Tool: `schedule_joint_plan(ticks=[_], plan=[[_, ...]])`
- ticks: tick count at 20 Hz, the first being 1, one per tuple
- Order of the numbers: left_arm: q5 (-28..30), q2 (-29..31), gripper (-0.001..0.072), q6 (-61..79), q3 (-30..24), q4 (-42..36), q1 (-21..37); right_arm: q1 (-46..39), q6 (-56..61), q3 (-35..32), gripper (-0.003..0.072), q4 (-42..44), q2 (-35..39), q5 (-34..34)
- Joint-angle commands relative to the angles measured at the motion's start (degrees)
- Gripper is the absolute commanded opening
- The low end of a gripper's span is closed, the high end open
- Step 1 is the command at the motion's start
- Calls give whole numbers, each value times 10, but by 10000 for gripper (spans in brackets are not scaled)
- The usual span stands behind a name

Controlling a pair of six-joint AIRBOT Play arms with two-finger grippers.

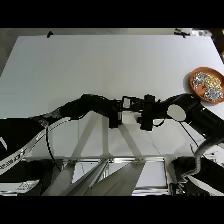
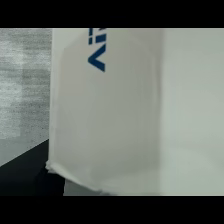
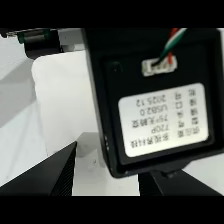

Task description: Fold the box and place the chain.

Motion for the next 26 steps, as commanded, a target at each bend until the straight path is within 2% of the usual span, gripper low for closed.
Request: schedule_joint_plan(ticks=[1, 5, 10, 15, 21, 23, 26], plan=[[0, 0, 275, 0, 0, 0, 0, 2, 1, -4, 410, -20, -1, -4], [0, 0, 275, 0, 0, 0, 0, 2, 0, -10, 411, -74, -1, -5], [0, 0, 275, 0, 0, 0, 0, 2, 0, -10, 395, -68, -1, -7], [0, 0, 275, 0, 0, 0, 0, 2, -7, -10, 388, -60, -1, 44], [0, 0, 275, 0, 0, 0, 0, 2, -6, -10, 374, -60, -3, 30], [0, 0, 275, 0, 0, 0, 0, 2, -6, -10, 276, -61, -3, 16], [0, 0, 275, 0, 0, 0, 0, 2, -6, -10, 271, -61, -3, 3]])
